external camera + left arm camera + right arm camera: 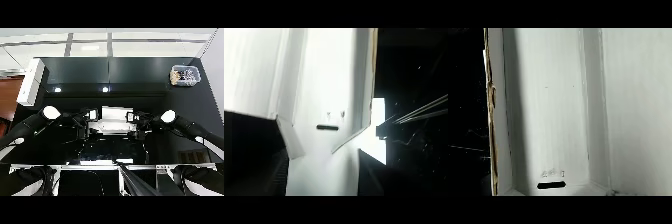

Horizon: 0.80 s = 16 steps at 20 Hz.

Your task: Fold the box and place the chain.

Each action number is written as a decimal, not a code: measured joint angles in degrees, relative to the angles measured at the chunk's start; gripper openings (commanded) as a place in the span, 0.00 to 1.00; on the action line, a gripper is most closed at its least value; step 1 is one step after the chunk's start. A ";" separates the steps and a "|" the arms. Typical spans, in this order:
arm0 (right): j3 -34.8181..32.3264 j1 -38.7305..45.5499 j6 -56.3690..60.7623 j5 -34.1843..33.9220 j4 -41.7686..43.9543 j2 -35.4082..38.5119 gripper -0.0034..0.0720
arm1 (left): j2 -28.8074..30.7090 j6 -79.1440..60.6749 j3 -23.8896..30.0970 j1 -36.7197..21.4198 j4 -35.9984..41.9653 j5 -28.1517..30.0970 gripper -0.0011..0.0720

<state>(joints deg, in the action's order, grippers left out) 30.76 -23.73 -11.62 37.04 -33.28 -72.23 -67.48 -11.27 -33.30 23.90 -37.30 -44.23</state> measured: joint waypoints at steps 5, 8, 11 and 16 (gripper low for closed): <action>0.00 0.00 0.02 0.00 -0.02 0.00 0.28 | -0.57 -0.59 0.00 0.61 1.77 0.13 0.38; 0.00 0.00 0.02 0.02 0.00 -0.02 0.28 | -1.25 -0.66 0.00 0.96 3.37 0.20 0.38; 0.00 0.00 0.02 0.04 -0.02 0.00 0.28 | -2.34 -1.07 0.00 1.79 5.27 0.70 0.39; 0.00 0.00 0.00 0.09 -0.04 0.00 0.28 | -4.15 -1.90 0.00 3.41 7.89 2.78 0.39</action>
